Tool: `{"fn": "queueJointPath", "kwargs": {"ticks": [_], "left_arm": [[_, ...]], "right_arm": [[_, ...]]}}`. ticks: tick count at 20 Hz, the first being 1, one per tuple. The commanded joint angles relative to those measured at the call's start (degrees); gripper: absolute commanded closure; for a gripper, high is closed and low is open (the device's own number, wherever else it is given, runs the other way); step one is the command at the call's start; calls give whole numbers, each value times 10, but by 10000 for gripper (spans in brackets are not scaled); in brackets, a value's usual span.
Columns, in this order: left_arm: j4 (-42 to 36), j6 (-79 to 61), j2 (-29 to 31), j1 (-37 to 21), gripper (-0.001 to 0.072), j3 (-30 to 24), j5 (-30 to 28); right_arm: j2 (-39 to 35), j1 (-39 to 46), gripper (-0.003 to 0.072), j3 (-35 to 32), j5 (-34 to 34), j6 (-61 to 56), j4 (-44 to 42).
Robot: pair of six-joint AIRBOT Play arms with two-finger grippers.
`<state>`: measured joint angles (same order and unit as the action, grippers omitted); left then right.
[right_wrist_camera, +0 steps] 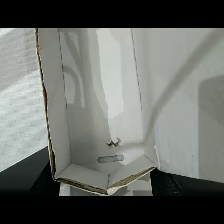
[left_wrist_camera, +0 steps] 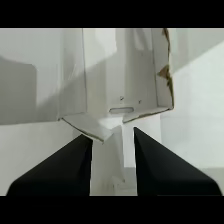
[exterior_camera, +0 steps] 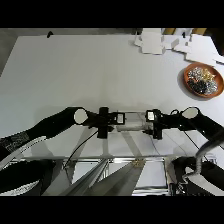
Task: Fold the box and place the chain.
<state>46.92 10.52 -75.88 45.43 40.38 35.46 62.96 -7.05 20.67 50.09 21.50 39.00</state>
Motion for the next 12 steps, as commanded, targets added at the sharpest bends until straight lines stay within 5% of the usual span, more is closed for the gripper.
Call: {"fn": "queueJointPath", "kwargs": {"ticks": [1,3,12], "left_arm": [[-39,-5,-5,4,472,0,-4],[-48,-5,-5,3,563,0,-14],[-106,-39,-11,5,562,0,-23]], "right_arm": [[0,0,289,0,0,0,0],[0,0,289,0,0,0,0],[0,0,289,0,0,0,0]]}}
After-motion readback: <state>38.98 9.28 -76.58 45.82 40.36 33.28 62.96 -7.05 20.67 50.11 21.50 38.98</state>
